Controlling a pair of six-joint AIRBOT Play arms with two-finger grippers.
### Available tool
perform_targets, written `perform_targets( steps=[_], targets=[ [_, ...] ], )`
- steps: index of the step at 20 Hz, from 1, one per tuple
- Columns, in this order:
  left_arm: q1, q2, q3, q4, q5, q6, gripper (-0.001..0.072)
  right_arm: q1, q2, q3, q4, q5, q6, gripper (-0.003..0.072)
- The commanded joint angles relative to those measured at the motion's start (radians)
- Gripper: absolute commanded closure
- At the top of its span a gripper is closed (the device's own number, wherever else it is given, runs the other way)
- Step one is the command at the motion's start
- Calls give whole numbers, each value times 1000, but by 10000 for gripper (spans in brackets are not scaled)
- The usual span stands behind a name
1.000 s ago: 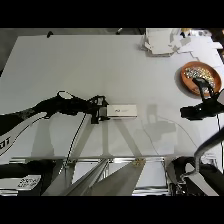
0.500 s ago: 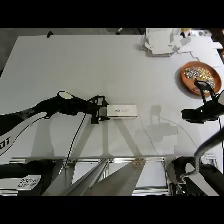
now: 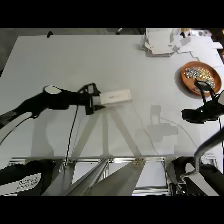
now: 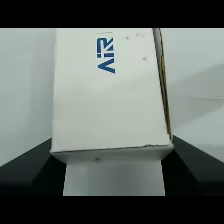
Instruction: Fold the box and place the chain.
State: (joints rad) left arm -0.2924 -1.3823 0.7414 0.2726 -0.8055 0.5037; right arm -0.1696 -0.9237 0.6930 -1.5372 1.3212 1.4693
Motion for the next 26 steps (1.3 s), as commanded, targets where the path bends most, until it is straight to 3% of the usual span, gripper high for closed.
perform_targets(
  steps=[1, 5, 9, 12, 18, 21, 23, 25, 26],
  targets=[
    [154, 177, 1, 84, 102, -241, 707, -1, -1, 0, 0, 0, 0, 665],
    [410, 329, 0, 237, 212, -549, 707, -1, -1, 0, 0, 0, 0, 665],
    [662, 341, -1, 377, 196, -766, 707, -1, -1, 0, 0, 0, 0, 665],
    [792, 331, -3, 526, 185, -940, 706, -1, -1, 0, 0, 0, 0, 665],
    [874, 258, -4, 569, 124, -983, 701, -1, -1, 0, 0, 0, 0, 665],
    [874, 203, -5, 669, 70, -984, 690, -1, -1, 0, 0, 0, 0, 665],
    [874, 169, -5, 745, 39, -987, 624, -1, -1, 0, 0, 0, 0, 665],
    [874, 145, -6, 769, 29, -1039, 616, -1, -1, 0, 0, 0, 0, 665],
    [874, 142, -6, 769, 29, -1062, 551, -1, -1, 0, 0, 0, 0, 665]
  ],
)
